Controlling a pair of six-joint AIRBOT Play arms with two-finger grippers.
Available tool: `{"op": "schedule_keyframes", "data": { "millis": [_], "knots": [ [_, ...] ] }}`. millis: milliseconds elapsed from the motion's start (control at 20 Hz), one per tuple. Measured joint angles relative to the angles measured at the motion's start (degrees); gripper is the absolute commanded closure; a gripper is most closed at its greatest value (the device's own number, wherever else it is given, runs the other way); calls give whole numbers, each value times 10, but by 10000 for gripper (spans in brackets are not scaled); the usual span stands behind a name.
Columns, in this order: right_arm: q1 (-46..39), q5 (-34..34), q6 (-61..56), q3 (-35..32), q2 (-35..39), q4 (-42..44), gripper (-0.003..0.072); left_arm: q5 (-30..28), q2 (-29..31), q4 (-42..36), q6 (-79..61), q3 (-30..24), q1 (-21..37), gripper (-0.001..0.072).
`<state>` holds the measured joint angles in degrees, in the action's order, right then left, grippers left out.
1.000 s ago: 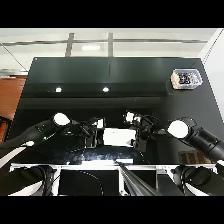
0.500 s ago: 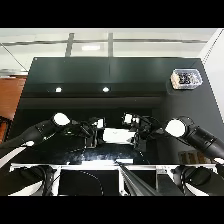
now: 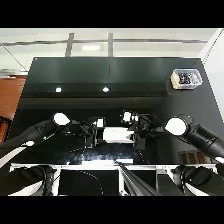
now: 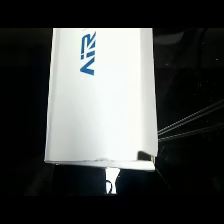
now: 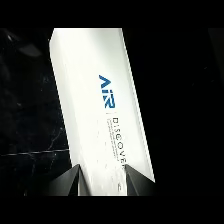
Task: Fold the box and place the chain.
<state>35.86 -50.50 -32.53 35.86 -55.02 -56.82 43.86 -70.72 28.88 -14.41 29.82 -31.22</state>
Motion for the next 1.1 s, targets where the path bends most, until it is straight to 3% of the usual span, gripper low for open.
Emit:
{"op": "schedule_keyframes", "data": {
  "millis": [1100],
  "knots": [
    [0,-2,0,2,1,-4,373,2,0,1,-2,0,0,366]
  ]
}}
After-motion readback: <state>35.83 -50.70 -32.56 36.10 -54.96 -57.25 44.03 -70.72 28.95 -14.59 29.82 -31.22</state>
